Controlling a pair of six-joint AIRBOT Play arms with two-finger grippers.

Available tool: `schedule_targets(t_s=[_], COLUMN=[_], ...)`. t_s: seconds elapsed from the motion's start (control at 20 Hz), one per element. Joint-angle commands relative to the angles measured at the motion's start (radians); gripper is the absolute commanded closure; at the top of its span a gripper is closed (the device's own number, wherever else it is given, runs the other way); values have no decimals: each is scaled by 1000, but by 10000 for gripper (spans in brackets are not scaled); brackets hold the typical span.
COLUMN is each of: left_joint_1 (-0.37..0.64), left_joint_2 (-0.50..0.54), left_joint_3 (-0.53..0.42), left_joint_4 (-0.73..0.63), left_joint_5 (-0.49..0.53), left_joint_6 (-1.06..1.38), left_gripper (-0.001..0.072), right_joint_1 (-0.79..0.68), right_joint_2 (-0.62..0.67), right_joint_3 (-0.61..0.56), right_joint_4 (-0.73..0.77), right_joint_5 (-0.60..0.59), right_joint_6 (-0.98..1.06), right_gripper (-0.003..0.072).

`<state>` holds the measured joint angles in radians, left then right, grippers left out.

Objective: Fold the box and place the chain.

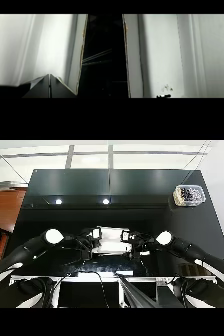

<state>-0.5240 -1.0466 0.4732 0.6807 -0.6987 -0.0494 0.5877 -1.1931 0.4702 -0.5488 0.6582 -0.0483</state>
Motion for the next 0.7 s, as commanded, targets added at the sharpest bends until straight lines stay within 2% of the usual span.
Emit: schedule_targets(t_s=[0.0,0.1,0.2,0.25,0.35,0.45,0.5,0.65], left_joint_1=[77,159,276,351,509,630,666,651], left_joint_2=[149,254,326,333,303,245,211,116], left_joint_3=[6,6,4,-10,-69,-122,-142,-151], left_joint_4=[192,270,365,409,389,293,231,117], left_joint_5=[-2,-67,-135,-167,-246,-332,-338,-303], left_joint_6=[-254,-457,-802,-970,-1244,-1253,-1231,-1180], left_gripper=[677,677,678,678,677,677,677,678], right_joint_1=[1,1,1,1,1,1,1,1], right_joint_2=[0,0,0,0,0,0,0,0], right_joint_3=[0,0,0,0,0,0,0,0], right_joint_4=[-2,-2,-2,-2,-3,-3,-3,-3], right_joint_5=[3,3,3,2,0,-17,-20,-24], right_joint_6=[-3,-3,-3,-3,-3,-3,-3,-3], right_gripper=[394,395,394,394,394,394,394,394])
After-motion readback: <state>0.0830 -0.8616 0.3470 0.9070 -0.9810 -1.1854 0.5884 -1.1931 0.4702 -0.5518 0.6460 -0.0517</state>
